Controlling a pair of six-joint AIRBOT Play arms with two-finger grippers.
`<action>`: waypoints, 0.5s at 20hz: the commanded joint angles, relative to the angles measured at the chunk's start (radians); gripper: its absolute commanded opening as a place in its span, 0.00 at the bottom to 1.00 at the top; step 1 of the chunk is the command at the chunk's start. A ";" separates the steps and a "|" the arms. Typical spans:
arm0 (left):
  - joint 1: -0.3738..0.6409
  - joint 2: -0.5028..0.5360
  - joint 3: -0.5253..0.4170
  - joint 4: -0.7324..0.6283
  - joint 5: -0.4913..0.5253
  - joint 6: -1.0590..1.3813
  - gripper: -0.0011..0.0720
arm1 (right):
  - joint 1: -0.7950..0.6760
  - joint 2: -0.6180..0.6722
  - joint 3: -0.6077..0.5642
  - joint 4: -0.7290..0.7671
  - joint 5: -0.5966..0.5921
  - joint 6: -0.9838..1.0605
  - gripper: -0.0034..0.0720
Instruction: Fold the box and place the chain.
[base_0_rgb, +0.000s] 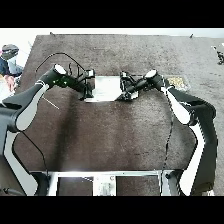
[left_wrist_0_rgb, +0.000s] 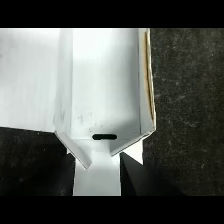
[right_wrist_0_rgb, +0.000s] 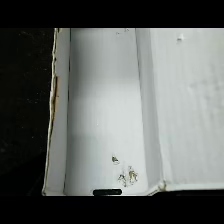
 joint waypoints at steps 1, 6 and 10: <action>0.000 -0.002 0.000 -0.003 -0.006 -0.002 0.29 | 0.001 0.000 0.000 0.000 0.000 0.000 0.68; 0.000 -0.022 -0.002 -0.086 -0.030 0.012 0.22 | 0.001 0.000 0.000 0.000 0.000 0.000 0.68; 0.000 -0.046 -0.002 -0.159 -0.046 0.059 0.21 | 0.001 0.000 0.000 0.000 0.000 0.000 0.68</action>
